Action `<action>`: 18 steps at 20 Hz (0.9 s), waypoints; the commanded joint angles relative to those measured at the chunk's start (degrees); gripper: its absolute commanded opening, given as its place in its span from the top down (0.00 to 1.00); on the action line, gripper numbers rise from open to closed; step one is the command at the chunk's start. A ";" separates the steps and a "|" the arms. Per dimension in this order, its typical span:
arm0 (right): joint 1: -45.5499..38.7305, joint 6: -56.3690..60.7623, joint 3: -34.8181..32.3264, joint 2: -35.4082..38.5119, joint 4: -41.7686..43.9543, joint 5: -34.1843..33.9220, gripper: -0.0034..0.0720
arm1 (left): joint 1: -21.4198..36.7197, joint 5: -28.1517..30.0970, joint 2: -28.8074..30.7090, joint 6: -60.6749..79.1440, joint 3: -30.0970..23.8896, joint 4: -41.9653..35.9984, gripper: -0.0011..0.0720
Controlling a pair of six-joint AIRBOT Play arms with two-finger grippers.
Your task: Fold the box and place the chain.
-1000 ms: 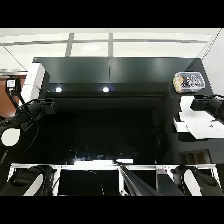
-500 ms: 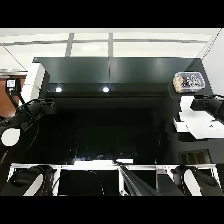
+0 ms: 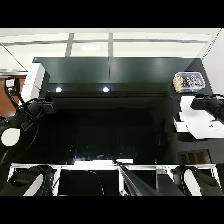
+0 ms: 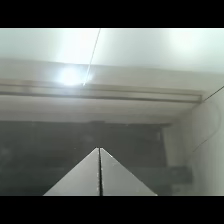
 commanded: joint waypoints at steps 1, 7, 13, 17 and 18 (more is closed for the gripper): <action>0.00 0.02 -0.04 -1.64 0.87 -3.61 0.93 | -0.35 5.64 -2.49 0.13 0.04 -5.86 0.93; -5.05 12.52 3.93 -12.13 -7.67 -9.60 0.00 | -7.43 -7.96 -14.64 9.97 8.09 0.22 0.01; -31.28 21.99 31.32 -33.03 -25.64 12.04 0.00 | -5.40 -24.87 -17.55 -7.28 14.78 15.78 0.01; -41.05 21.97 43.74 -47.17 -25.38 30.99 0.00 | -5.03 -26.03 -17.55 -7.61 14.78 15.74 0.01; -42.25 21.88 45.46 -50.16 -25.38 33.68 0.00 | -5.03 -26.16 -17.55 -7.61 14.78 15.72 0.01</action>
